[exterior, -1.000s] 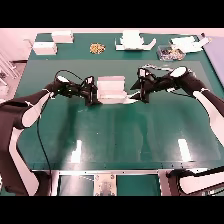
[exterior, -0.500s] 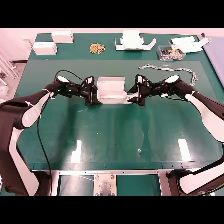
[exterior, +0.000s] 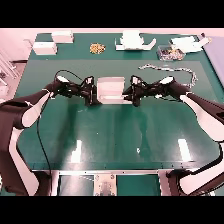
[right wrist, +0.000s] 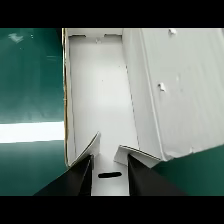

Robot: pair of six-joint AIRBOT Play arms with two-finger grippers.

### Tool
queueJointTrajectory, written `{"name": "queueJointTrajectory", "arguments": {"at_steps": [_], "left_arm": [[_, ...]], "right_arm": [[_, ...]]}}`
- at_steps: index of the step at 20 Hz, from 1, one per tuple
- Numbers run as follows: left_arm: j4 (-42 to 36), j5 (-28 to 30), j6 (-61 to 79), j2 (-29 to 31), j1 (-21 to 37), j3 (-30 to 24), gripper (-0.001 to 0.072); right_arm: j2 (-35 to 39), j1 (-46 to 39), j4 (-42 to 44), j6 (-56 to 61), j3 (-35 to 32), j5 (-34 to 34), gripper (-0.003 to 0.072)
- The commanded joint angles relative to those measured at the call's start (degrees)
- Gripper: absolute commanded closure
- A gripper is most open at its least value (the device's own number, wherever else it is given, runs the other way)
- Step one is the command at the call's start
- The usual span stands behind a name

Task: Fold the box and place the chain.

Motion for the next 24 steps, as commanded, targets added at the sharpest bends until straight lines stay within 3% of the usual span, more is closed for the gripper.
{"name": "queueJointTrajectory", "arguments": {"at_steps": [1,9,10,11,12,16,18,20,24], "left_arm": [[-0.1,0.2,-0.1,0.0,0.0,0.0,0.0292],[-0.1,0.2,-0.1,0.0,0.0,0.0,0.0292],[-0.1,0.2,-0.1,0.0,0.0,0.0,0.0292],[-0.1,0.2,-0.1,0.0,0.0,0.0,0.0292],[-0.1,0.2,-0.1,0.0,0.0,0.0,0.0292],[-0.1,0.2,-0.1,0.0,0.0,0.0,0.0292],[-0.1,0.2,-0.1,0.0,0.0,0.0,0.0292],[-0.1,0.2,-0.1,0.0,0.0,0.0,0.0291],[-0.1,0.2,-0.1,0.0,0.0,0.0,0.0292]], "right_arm": [[-0.1,0.9,1.7,-0.4,0.0,-0.1,0.0415],[-2.6,0.9,6.2,-6.1,1.1,-2.7,0.0276],[-3.0,0.9,6.2,-6.1,1.1,-2.4,0.0232],[-3.5,0.9,6.2,-6.1,1.0,-1.8,0.0132],[-3.9,0.9,6.2,-6.1,1.0,-1.2,0.0109],[-4.4,0.7,6.2,-6.0,1.5,0.1,0.0109],[-3.1,0.3,6.2,-3.2,2.8,0.1,0.0213],[-0.1,-0.5,5.4,1.2,3.3,2.0,0.0249],[8.5,-3.4,-7.4,19.5,3.3,10.1,0.0497]]}}
